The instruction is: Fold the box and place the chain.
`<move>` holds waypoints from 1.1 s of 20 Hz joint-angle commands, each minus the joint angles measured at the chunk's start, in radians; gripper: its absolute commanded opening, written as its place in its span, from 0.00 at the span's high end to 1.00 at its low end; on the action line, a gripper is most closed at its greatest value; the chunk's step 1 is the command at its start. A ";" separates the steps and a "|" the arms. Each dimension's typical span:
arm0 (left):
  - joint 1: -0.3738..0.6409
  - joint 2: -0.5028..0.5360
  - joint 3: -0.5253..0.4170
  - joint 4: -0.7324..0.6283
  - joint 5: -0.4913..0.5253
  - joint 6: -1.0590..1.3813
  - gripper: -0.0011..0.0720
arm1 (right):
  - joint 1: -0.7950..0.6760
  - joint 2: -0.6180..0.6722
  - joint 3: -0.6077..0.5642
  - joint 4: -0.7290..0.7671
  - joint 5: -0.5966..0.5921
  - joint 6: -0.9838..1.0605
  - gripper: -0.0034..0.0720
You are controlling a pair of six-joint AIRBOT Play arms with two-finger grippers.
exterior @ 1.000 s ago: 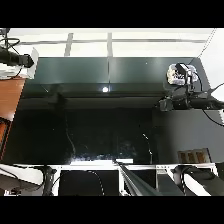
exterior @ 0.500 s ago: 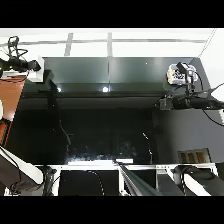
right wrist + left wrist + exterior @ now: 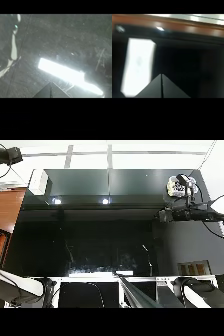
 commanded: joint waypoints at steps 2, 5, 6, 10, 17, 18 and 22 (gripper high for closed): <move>-0.081 0.242 -0.299 -0.107 -0.187 -0.054 0.95 | 0.060 0.000 -0.001 -0.016 -0.092 -0.093 0.92; -0.218 0.518 -0.713 -0.107 0.028 -0.038 0.95 | 0.077 0.000 -0.023 -0.070 -0.245 -0.093 0.92; -0.267 0.622 -0.861 -0.105 0.128 -0.023 0.95 | 0.077 -0.001 -0.040 -0.095 -0.302 -0.092 0.92; -0.377 0.943 -1.244 -0.064 0.327 0.027 0.95 | 0.071 -0.008 -0.120 -0.150 -0.473 -0.089 0.92; -0.378 1.159 -1.338 -0.044 0.314 0.027 0.95 | 0.072 -0.007 -0.122 -0.137 -0.465 -0.089 0.92; -0.378 1.157 -1.338 -0.044 0.317 0.027 0.95 | 0.072 -0.007 -0.122 -0.137 -0.465 -0.089 0.92; -0.378 1.155 -1.338 -0.044 0.323 0.027 0.95 | 0.072 -0.007 -0.122 -0.137 -0.465 -0.089 0.92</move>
